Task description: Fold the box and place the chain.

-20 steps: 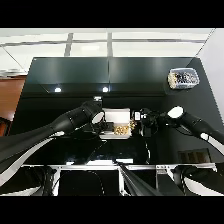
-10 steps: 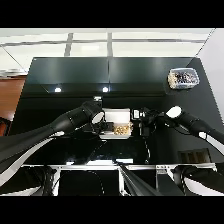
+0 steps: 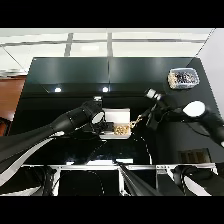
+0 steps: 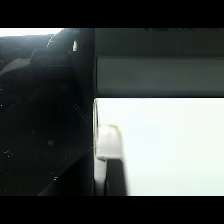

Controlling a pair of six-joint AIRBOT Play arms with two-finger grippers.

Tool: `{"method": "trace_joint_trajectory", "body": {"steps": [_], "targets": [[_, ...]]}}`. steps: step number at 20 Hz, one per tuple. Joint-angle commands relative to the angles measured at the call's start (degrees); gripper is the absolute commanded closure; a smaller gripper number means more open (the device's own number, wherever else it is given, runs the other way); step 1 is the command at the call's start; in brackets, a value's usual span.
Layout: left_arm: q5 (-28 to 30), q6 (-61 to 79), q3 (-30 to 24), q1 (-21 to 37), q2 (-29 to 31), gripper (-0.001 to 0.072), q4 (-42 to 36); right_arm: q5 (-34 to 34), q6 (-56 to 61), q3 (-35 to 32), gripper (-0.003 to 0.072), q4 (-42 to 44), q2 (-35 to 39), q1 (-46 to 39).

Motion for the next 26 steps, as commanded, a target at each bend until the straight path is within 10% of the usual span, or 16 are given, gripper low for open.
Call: {"method": "trace_joint_trajectory", "body": {"steps": [1,11,26], "targets": [[0.0,0.0,0.0,0.0,0.0,0.068,0.0,11.8,17.0,7.5,0.0671,-1.5,9.4,-1.8],[0.0,0.0,0.0,0.0,0.0,0.068,0.0,18.1,29.4,32.4,0.0672,15.3,11.6,-1.8],[0.0,0.0,0.0,0.0,0.0,0.068,0.0,13.2,30.4,35.4,0.0672,31.3,8.9,-1.6]]}}
